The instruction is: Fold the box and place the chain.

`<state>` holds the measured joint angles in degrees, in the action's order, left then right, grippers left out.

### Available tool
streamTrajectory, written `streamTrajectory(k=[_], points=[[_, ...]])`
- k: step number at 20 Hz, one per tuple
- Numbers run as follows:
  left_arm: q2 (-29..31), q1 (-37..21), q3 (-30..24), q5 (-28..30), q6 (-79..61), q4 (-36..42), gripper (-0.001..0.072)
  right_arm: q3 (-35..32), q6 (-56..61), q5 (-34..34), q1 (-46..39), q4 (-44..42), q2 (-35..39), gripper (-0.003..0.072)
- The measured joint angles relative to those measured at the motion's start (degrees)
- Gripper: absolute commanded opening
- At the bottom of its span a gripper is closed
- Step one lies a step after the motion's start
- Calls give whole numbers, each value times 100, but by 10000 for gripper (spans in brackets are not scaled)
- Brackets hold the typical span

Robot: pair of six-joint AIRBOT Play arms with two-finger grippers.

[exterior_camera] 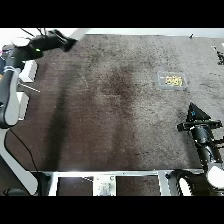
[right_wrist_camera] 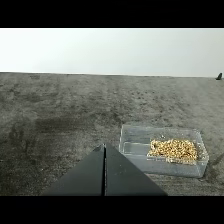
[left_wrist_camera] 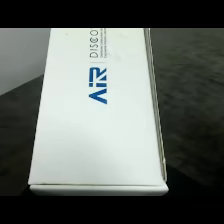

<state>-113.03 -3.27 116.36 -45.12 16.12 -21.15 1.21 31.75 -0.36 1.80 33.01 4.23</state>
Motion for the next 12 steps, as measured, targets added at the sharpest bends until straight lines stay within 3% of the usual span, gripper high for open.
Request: streamTrajectory(k=[2,7,12], points=[[98,-203,-20,442,1137,-822,3,0,0,0,0,0,0,10],[168,-387,-308,1051,4284,-3860,4,0,0,2,0,0,0,10],[160,-415,-984,1495,5379,-4953,5,0,0,2,0,0,0,10]])
